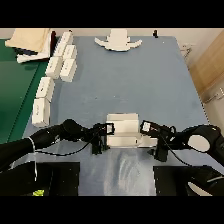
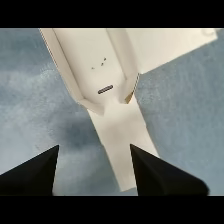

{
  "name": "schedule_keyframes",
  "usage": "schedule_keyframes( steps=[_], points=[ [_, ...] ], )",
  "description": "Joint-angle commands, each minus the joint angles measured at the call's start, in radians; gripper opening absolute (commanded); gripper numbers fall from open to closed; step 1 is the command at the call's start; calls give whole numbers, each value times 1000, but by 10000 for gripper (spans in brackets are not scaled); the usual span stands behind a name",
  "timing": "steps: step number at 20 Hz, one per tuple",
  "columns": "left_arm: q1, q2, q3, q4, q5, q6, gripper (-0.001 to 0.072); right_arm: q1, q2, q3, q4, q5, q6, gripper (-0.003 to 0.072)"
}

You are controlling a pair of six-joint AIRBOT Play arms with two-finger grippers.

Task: Fold the box.

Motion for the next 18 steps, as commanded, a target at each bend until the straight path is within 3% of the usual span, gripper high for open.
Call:
schedule_keyframes(
  steps=[1, 6, 8, 11, 12, 13, 15, 18],
  points=[
    [1, 0, 0, 0, -1, 0, 308, 16, -76, -30, -31, -181, -189, 655],
    [1, 0, 0, 0, -1, 0, 308, 18, -129, -31, 13, -283, -238, 640],
    [1, 0, 0, 0, -2, 0, 308, 17, -130, -31, 59, -294, -266, 524],
    [1, 0, 0, 0, -2, 0, 309, 18, -130, -31, 120, -294, -266, 493],
    [1, 0, 0, 1, -2, 0, 308, 18, -130, -31, 138, -293, -268, 369],
    [1, 1, 0, 0, -2, 0, 308, 18, -130, -31, 149, -294, -277, 295],
    [1, 0, 0, 0, -2, 0, 308, 18, -130, -31, 148, -294, -282, 267],
    [1, 0, 0, 0, -1, 0, 308, 18, -130, -31, 167, -296, -299, 161]
  ],
)
